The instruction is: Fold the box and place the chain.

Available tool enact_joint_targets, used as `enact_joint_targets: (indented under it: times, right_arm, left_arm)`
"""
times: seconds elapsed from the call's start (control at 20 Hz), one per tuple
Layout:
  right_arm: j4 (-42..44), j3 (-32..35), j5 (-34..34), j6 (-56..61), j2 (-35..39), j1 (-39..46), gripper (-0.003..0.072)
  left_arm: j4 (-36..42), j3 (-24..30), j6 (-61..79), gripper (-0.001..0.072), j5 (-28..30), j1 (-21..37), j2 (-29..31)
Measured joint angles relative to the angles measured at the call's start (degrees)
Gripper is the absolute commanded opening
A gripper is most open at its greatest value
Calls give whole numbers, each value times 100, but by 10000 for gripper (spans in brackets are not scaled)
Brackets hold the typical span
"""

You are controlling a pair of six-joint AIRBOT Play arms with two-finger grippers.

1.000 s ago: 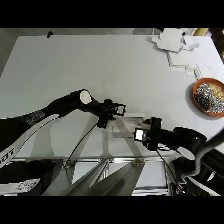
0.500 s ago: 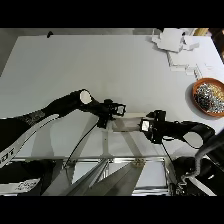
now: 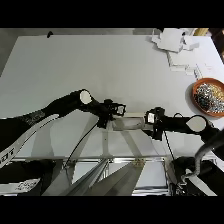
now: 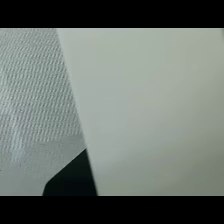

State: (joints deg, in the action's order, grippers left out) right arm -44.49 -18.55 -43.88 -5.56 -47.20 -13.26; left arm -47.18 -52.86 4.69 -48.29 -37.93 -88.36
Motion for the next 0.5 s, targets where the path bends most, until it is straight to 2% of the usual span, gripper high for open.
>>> enact_joint_targets:
  times: [0.3,0.5]
  right_arm:
    - [1049,-2,-310,-2002,-774,437,654]
    - [1480,-2,-514,-2741,-1368,525,652]
  left_arm:
    - [0,0,0,11,0,0,0]
    - [-2,0,4,11,2,0,0]
